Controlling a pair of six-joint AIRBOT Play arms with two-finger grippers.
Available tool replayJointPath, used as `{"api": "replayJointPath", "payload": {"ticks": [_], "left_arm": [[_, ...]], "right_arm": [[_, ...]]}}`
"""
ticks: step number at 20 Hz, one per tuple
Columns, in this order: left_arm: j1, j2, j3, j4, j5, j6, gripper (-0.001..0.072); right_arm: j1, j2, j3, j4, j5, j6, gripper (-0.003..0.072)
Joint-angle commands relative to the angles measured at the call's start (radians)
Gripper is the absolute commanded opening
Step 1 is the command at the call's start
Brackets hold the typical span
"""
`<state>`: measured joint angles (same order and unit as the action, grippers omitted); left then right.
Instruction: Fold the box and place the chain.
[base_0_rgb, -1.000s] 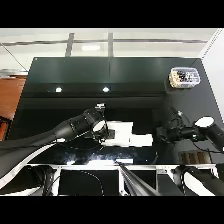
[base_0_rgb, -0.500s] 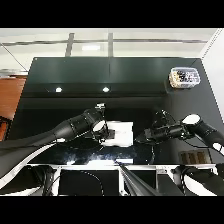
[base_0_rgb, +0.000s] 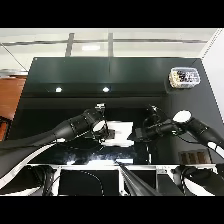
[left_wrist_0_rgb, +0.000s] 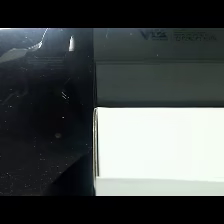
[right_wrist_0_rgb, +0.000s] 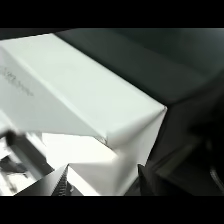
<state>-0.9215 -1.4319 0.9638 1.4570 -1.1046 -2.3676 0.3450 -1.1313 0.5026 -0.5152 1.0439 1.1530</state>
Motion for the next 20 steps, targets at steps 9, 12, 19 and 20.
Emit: {"api": "replayJointPath", "payload": {"ticks": [9,12,19,20], "left_arm": [[0.001,0.000,0.000,0.000,0.000,0.000,0.0032],[0.001,0.000,0.000,0.000,0.000,0.000,0.0032],[0.001,0.000,0.000,0.000,0.000,0.000,0.0033],[0.001,0.000,0.000,0.000,0.000,0.000,0.0032]], "right_arm": [[0.290,-0.002,0.138,-0.484,-0.177,0.619,0.0309],[0.329,-0.017,0.149,-0.575,-0.177,0.739,0.0303],[0.444,-0.100,0.286,-0.826,-0.082,0.992,0.0236],[0.452,-0.114,0.304,-0.837,-0.059,1.010,0.0236]]}}
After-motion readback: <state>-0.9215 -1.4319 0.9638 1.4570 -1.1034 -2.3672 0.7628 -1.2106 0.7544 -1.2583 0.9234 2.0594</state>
